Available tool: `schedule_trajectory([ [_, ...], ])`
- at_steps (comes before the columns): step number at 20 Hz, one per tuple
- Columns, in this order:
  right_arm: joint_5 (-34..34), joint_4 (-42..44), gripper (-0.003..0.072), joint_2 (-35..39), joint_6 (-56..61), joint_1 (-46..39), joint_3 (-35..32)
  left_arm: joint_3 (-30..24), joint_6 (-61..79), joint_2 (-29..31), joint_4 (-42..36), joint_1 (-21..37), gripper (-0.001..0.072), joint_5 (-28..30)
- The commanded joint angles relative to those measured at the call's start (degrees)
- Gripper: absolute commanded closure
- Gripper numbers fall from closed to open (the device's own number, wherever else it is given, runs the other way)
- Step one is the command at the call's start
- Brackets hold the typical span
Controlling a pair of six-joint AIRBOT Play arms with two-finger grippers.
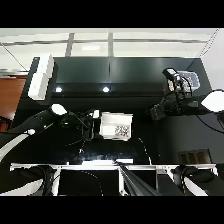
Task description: Fold the box and place the chain.
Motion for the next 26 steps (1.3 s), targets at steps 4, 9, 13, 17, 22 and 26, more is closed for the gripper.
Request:
schedule_trajectory([
  [4,-8.1,0.5,0.0405,-0.2,0.1,0.5,-0.8,0.1,0.5,-0.1,0.0,-0.8,0.0238,0.3],
  [9,-15.3,8.3,0.0005,-7.8,2.9,4.9,-1.0,0.1,0.5,-0.1,0.0,-0.8,0.0238,0.2],
  [13,-12.9,11.6,0.0005,-12.8,-17.7,8.8,-1.0,0.1,0.5,-0.1,0.0,-0.8,0.0238,0.3],
  [17,-6.5,8.8,0.0005,-12.5,-31.4,9.1,2.1,0.1,0.5,-0.1,0.0,-0.8,0.0238,0.3],
  [22,8.0,9.0,0.0005,-12.5,-37.5,9.4,3.5,0.1,0.5,-0.1,0.0,-0.8,0.0238,0.3],
  [26,-1.0,9.5,0.0005,-12.6,-41.1,12.5,-1.3,0.1,0.5,-0.1,0.0,-0.8,0.0238,0.4],
])
